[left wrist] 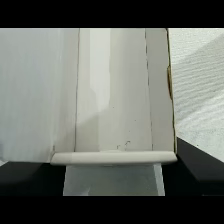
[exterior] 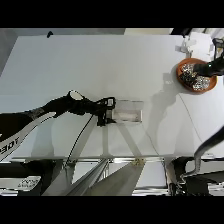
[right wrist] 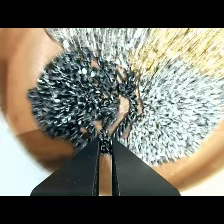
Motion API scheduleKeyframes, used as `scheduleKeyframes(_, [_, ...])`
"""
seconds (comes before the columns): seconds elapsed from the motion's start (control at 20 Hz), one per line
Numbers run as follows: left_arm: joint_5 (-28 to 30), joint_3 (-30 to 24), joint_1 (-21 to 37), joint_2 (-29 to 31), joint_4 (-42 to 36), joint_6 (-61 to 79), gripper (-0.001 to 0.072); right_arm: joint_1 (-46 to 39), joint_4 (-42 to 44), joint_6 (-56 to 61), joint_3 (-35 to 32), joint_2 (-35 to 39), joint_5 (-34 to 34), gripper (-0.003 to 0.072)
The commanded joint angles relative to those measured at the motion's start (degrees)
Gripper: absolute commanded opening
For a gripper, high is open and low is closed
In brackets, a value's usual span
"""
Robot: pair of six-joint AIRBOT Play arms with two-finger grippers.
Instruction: Fold the box and place the chain.
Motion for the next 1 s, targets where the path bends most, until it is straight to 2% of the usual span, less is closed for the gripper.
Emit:
scheduleKeyframes(0.0, [0.0,0.0,0.0,0.0,0.0,0.0,0.0010,0.0,1.0,-2.0,0.1,6.9,2.7,0.0018])
scheduleKeyframes(0.1, [0.0,0.0,0.0,0.0,0.0,0.0,0.0010,0.0,4.2,-5.0,0.1,10.9,5.6,0.0018])
scheduleKeyframes(0.4, [0.0,0.0,0.0,0.0,0.0,0.0,0.0010,0.3,21.0,-9.7,0.0,20.7,17.4,0.0018])
scheduleKeyframes(0.6, [0.0,0.0,0.0,0.0,0.0,0.0,0.0010,5.8,21.4,-10.3,-0.1,25.3,23.9,0.0018])
scheduleKeyframes(0.95, [0.0,0.0,0.0,0.0,0.0,0.0,0.0010,22.5,21.3,-10.3,-0.1,30.2,27.3,0.0018])
